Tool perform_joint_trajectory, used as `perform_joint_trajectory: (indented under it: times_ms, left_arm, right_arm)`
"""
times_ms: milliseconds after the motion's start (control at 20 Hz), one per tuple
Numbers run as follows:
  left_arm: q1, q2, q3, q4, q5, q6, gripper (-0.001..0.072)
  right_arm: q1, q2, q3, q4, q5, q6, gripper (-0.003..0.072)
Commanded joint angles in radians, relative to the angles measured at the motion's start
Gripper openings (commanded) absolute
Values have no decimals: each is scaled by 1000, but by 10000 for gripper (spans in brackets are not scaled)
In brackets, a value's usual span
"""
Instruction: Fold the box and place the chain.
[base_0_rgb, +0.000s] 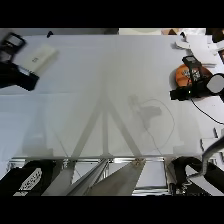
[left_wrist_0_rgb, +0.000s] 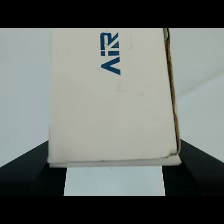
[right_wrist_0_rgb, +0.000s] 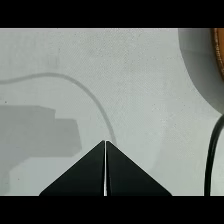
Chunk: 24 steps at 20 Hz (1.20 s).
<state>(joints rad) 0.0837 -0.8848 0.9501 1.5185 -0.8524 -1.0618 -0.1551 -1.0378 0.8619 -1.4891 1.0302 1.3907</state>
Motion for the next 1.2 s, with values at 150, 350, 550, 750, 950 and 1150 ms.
perform_joint_trajectory:
  times_ms: [150,350,550,750,950,1150]
  left_arm:
    - [267,39,-144,-119,397,-285,7]
    - [267,-75,-296,-109,481,-184,8]
    - [265,-275,-316,-116,534,-171,11]
    - [264,-403,-316,-116,582,-104,11]
    - [264,-455,-316,-115,600,-104,16]
    - [264,-472,-316,-115,608,-105,136]
  right_arm:
    - [-1,1,0,1,-1,0,13]
    - [-1,1,0,1,-1,0,13]
    - [-1,1,0,1,-1,0,13]
    - [-1,1,0,1,-1,0,13]
    - [-1,1,0,1,-1,0,13]
    - [-1,1,0,1,-1,0,13]
